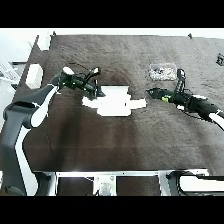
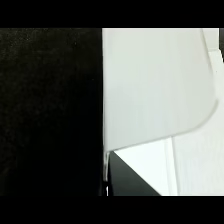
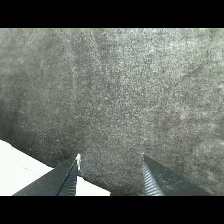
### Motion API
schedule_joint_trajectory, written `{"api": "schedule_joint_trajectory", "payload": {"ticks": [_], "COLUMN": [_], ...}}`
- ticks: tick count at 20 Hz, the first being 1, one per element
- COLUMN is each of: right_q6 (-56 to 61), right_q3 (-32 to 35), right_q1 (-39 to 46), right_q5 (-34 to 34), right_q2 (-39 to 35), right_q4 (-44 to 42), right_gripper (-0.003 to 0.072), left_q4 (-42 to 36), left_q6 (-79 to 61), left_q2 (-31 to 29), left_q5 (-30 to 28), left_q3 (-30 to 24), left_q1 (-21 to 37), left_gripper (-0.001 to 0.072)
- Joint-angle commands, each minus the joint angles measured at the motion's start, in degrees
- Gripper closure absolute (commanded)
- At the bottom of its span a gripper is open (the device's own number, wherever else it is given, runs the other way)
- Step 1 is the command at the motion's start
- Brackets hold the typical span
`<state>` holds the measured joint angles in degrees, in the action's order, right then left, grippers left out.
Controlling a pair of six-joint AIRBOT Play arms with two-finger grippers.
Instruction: Fold the box and place the chain.
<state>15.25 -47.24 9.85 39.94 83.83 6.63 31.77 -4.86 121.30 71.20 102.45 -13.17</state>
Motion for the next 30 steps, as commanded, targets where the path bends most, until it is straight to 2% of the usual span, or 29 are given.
{"api": "schedule_joint_trajectory", "payload": {"ticks": [1, 7, 8, 10, 13, 16, 18, 20, 23, 30], "right_q6": [-5.6, -18.4, -20.7, -23.5, -23.9, -23.9, -23.9, -23.9, -23.9, -23.8], "right_q3": [0.0, 1.7, 2.9, 5.3, 7.1, 7.1, 7.1, 7.0, 6.9, 6.1], "right_q1": [0.0, -0.2, -0.5, -2.4, -8.5, -15.6, -19.8, -23.3, -25.5, -25.5], "right_q5": [3.6, 27.5, 30.0, 30.7, 24.9, 12.3, 3.1, -3.4, -7.9, -9.5], "right_q2": [0.0, -0.3, -0.9, -3.0, -5.1, -5.2, -5.2, -5.2, -5.3, -8.9], "right_q4": [0.0, 0.0, 0.2, 3.9, 14.8, 25.8, 30.6, 35.2, 36.5, 35.3], "right_gripper": [0.0212, 0.0214, 0.0226, 0.0225, 0.0235, 0.0228, 0.0113, 0.0113, 0.0112, 0.0113], "left_q4": [-0.5, -0.5, -0.5, -0.5, -0.5, -0.5, -0.5, -0.5, -0.5, -0.5], "left_q6": [-0.6, -0.6, -0.6, -0.6, -0.6, -0.6, -0.6, -0.6, -0.6, -0.6], "left_q2": [-0.1, -0.1, -0.1, -0.1, -0.1, -0.1, -0.1, -0.1, -0.1, -0.1], "left_q5": [-0.9, -1.2, -1.2, -1.1, -1.2, -1.2, -1.3, -1.2, -1.2, -1.2], "left_q3": [-0.5, -0.5, -0.5, -0.5, -0.5, -0.5, -0.5, -0.5, -0.5, -0.5], "left_q1": [0.0, 0.0, 0.0, 0.0, 0.0, 0.0, 0.0, 0.0, 0.0, 0.0], "left_gripper": [0.0694, 0.0694, 0.0692, 0.0689, 0.0688, 0.0688, 0.0688, 0.0688, 0.0688, 0.0688]}}
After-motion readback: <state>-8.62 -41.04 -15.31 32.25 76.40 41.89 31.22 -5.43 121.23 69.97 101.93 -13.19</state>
